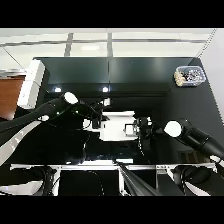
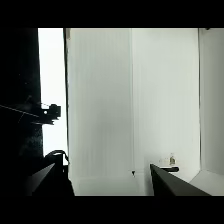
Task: Fold the box and place the chain.
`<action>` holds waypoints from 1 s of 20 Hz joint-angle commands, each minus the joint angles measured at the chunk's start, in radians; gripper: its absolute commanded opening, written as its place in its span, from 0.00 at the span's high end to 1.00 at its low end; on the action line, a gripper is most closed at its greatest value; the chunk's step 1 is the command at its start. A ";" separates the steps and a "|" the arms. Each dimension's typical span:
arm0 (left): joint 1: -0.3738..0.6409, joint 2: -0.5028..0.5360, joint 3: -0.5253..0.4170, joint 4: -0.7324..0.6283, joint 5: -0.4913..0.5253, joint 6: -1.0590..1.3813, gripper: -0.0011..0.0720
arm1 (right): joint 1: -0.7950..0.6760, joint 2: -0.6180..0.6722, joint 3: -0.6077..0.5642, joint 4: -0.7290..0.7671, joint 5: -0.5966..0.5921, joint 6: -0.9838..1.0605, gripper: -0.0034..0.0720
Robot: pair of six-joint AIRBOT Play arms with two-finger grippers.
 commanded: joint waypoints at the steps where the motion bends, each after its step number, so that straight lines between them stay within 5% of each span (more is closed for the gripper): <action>1: 0.000 -0.001 -0.001 0.000 0.001 0.000 0.95 | 0.027 -0.029 -0.037 0.002 -0.090 -0.004 0.01; 8: 0.000 -0.001 -0.001 0.000 -0.003 -0.001 0.95 | 0.010 -0.023 -0.011 -0.011 -0.245 0.011 0.02; 15: 0.000 -0.001 -0.001 0.000 -0.006 -0.001 0.95 | -0.115 -0.002 0.061 0.029 -0.111 0.006 0.02; 20: 0.000 -0.001 -0.001 0.000 -0.006 -0.001 0.95 | -0.157 -0.066 0.061 0.233 -0.113 -0.166 0.02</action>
